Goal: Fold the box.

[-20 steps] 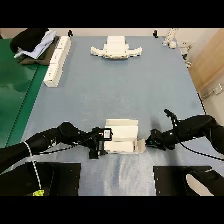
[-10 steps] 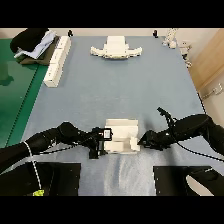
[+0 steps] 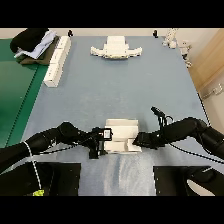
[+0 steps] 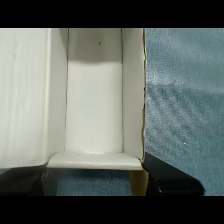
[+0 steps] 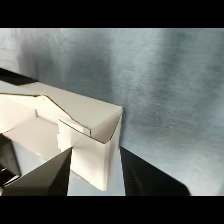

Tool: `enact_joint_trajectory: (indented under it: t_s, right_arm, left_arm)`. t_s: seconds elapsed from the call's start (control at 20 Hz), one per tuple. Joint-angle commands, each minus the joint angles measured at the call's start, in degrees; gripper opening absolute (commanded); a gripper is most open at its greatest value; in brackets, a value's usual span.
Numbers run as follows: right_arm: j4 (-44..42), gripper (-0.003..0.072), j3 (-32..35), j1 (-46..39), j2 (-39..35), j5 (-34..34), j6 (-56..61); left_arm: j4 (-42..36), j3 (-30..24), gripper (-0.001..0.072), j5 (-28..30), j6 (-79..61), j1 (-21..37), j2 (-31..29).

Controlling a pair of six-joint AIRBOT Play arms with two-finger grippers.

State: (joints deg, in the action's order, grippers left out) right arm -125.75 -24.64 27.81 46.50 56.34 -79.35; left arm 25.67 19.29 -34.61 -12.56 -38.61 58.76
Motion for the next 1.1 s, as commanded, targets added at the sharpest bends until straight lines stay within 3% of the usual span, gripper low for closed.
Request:
enact_joint_trajectory:
  t_s: [0.0,0.55,0.95,1.05]
  right_arm:
    - [14.58,0.0463,-3.89,6.56,0.59,-1.22,14.19]
    - [31.63,0.0421,-18.75,23.63,18.95,7.45,37.44]
    - [33.99,0.0417,-20.15,25.88,22.36,7.93,44.72]
    - [34.25,0.0154,-20.15,25.88,22.43,7.85,44.78]
  left_arm:
    - [0.02,0.0,0.0401,0.0,-0.02,0.0,-0.02]
    - [0.02,0.0,0.0401,0.0,-0.02,0.0,-0.02]
    - [0.02,0.0,0.0401,0.02,-0.02,0.0,-0.02]
    - [0.02,0.0,0.04,0.02,-0.02,0.0,-0.02]
